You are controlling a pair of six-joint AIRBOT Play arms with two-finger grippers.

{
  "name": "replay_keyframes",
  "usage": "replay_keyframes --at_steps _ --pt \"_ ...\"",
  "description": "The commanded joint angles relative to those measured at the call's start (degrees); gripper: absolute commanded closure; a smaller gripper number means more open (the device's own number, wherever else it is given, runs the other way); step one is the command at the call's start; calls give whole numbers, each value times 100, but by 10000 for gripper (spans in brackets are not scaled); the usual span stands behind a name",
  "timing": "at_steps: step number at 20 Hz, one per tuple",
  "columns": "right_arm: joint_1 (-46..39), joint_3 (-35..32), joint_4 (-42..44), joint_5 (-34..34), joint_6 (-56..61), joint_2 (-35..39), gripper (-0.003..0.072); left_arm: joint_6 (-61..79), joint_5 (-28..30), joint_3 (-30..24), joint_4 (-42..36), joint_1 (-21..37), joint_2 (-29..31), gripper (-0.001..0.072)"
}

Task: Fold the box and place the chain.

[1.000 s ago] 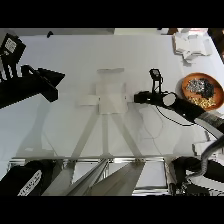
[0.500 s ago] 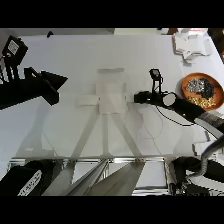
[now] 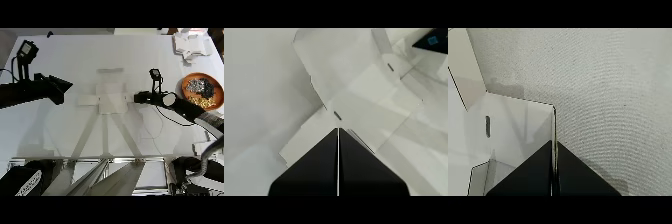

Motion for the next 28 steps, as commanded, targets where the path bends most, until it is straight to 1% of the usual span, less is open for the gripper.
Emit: replay_keyframes --at_steps 1,2,3,4,5,6,7,9,11,13,15,16,18,20,22,28 --pt "7 -2 2 0 2 2 671 -127 -81 302 4 151 -817 629" --pt "7 -2 2 0 0 2 671 -127 -138 575 11 273 -1132 522" --pt "7 -2 2 0 0 2 671 -125 -219 890 13 400 -1443 474" --pt "7 -2 2 0 0 2 671 -125 -339 1270 13 525 -1797 472" --pt "7 -2 2 0 0 2 671 -114 -459 1631 20 603 -2133 448" --pt "7 -2 2 0 0 2 671 -98 -632 2020 68 651 -2500 305" --pt "7 -2 2 0 0 2 671 -90 -789 2376 210 649 -2837 206" --pt "7 -2 2 0 0 2 671 201 -1088 3010 420 601 -3495 184" --pt "7 -2 2 0 0 2 671 745 -1445 3449 341 501 -4068 120" --pt "7 -2 2 0 0 2 671 1283 -1856 3807 105 365 -4594 119" --pt "7 -2 2 0 0 2 671 1377 -1853 4041 -374 238 -5053 18" --pt "7 -2 2 0 0 2 671 1443 -1856 4181 -542 188 -5294 11" --pt "7 -2 2 0 0 2 671 1412 -1941 4476 -616 79 -5705 11" --pt "7 -2 2 0 0 2 671 1419 -1982 4559 -896 -11 -5960 11" --pt "7 -2 2 0 0 2 671 1416 -2017 4559 -1075 -92 -6116 11" --pt "7 -2 2 0 2 2 671 1436 -1987 4559 -1235 -289 -6336 11"
